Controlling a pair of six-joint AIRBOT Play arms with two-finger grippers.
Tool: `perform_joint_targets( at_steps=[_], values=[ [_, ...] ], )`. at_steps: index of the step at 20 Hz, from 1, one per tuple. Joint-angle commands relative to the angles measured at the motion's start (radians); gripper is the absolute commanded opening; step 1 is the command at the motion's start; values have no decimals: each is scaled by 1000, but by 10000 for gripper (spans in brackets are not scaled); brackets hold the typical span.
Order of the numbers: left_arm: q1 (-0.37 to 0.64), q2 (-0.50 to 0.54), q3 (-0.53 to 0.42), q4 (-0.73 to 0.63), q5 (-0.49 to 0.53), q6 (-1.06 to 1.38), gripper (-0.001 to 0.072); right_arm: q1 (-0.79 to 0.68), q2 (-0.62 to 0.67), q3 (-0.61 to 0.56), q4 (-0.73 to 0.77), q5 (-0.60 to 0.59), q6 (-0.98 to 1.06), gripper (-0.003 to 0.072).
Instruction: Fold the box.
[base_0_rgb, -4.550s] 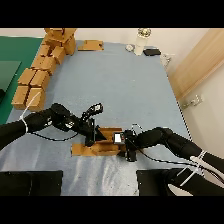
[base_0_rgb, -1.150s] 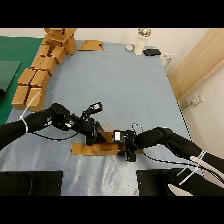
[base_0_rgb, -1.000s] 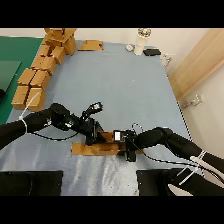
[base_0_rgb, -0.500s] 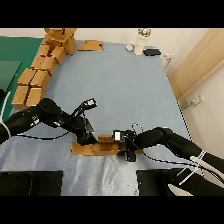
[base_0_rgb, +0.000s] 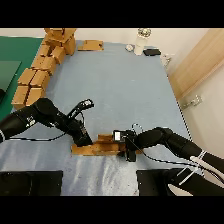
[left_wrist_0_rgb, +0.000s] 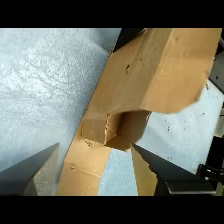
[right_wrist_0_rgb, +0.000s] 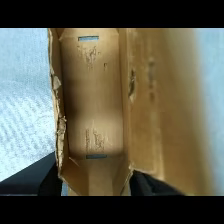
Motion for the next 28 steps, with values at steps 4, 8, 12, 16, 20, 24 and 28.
perform_joint_targets(
  at_steps=[4, 8, 12, 16, 20, 24, 28],
  values=[
    [0, 2, 1, 11, -4, -37, 696, 1, 0, -1, 0, 1, 0, 539],
    [0, 2, 1, 11, -11, -86, 695, 1, 0, -1, 0, 0, 0, 538],
    [0, 2, 1, 12, -13, -89, 696, 1, 0, -1, 0, 0, 0, 500],
    [0, 2, 1, 12, -14, -89, 695, 1, 0, -1, 0, 0, 0, 501],
    [0, 2, 1, 11, -153, -154, 11, 1, 1, -1, -2, 0, 0, 502],
    [-53, 12, -25, -231, -293, -412, 10, 1, 1, -1, -11, 0, 0, 502],
    [-176, -21, 3, -447, -49, -456, 10, 0, 1, -1, -11, 0, 0, 502]
  ],
)
